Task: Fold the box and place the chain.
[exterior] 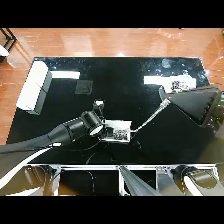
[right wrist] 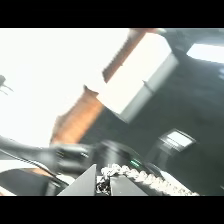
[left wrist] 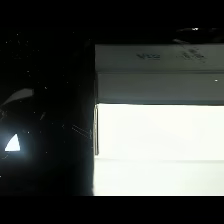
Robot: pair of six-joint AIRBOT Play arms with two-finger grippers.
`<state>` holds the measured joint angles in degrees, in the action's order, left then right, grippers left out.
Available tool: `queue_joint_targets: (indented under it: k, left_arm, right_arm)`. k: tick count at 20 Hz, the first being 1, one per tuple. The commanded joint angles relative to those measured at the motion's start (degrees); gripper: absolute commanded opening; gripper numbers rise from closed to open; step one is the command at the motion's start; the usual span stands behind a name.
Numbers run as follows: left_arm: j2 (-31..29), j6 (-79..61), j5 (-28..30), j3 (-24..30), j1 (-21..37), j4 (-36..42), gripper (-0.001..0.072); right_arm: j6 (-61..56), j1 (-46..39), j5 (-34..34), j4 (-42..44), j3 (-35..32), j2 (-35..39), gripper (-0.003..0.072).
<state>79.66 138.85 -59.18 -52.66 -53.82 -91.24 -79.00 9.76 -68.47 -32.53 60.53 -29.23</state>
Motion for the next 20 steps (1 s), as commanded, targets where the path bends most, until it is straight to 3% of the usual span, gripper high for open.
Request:
queue_joint_targets:
  k: [1,6,9,13,20]
  left_arm:
    - [0.02,-0.02,0.00,0.02,-0.04,-0.02,0.0024]
    - [0.02,-0.02,-0.02,0.02,-0.04,-0.02,0.0024]
    - [0.02,-0.02,-0.02,0.02,-0.04,-0.02,0.0024]
    - [0.02,-0.02,-0.02,0.02,-0.04,-0.02,0.0024]
    - [0.02,-0.02,-0.02,0.02,-0.04,-0.02,0.0024]
  right_arm:
    - [0.07,3.65,6.27,4.02,0.04,0.04,0.0018]
    - [-1.95,4.55,6.08,-1.31,-0.70,-0.09,0.0018]
    - [-3.67,5.33,5.11,-1.92,-5.42,-0.13,0.0018]
    - [-4.15,12.31,10.51,-2.71,-10.40,-1.90,0.0018]
    - [-7.23,21.70,15.52,-11.85,-10.67,-10.84,0.0019]
